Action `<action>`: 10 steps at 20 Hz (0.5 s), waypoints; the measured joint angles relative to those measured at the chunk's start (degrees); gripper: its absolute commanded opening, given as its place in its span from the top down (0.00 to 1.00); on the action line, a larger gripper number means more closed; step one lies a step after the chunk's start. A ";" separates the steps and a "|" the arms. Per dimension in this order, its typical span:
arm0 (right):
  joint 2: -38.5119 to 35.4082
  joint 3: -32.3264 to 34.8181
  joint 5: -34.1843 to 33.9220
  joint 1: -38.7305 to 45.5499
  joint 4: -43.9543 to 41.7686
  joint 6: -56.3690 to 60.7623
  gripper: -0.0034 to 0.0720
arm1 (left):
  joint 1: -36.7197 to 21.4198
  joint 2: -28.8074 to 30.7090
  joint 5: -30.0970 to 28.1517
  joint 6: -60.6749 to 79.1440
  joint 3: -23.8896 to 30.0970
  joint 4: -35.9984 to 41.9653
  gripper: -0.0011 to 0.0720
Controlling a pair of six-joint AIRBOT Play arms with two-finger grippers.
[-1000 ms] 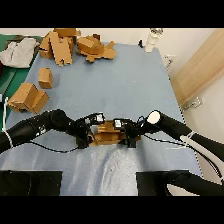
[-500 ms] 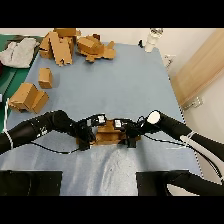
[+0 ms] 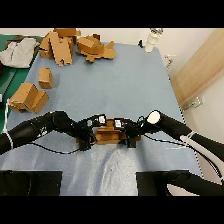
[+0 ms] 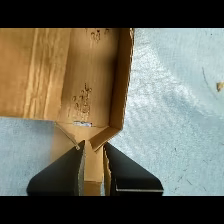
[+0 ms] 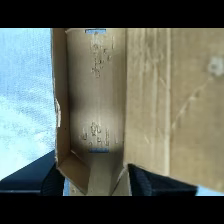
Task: Fold the box.
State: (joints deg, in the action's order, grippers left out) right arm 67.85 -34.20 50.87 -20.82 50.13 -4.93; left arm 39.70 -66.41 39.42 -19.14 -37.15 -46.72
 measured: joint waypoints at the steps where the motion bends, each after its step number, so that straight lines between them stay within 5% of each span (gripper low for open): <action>1: 0.00 0.00 0.00 0.00 0.00 0.00 0.24 | 0.00 0.00 -0.09 0.02 0.00 0.07 0.75; 2: 0.00 0.00 0.00 0.00 0.00 0.00 0.24 | 0.00 0.00 -0.20 0.04 0.00 0.22 0.75; 3: 0.00 0.00 0.00 0.00 0.00 0.00 0.24 | 0.00 0.00 -0.52 0.07 0.00 0.28 0.93; 4: 0.00 0.00 0.04 0.00 0.00 0.00 0.24 | 0.13 0.00 -0.96 0.09 0.00 0.31 0.97; 10: 0.00 0.00 0.13 0.00 0.02 -0.04 0.24 | 1.99 -0.02 -2.78 0.87 -0.35 0.44 0.97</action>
State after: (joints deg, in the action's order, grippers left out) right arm 67.85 -34.20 51.00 -20.82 50.15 -4.97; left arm 41.69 -66.43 36.64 -18.26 -37.50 -46.28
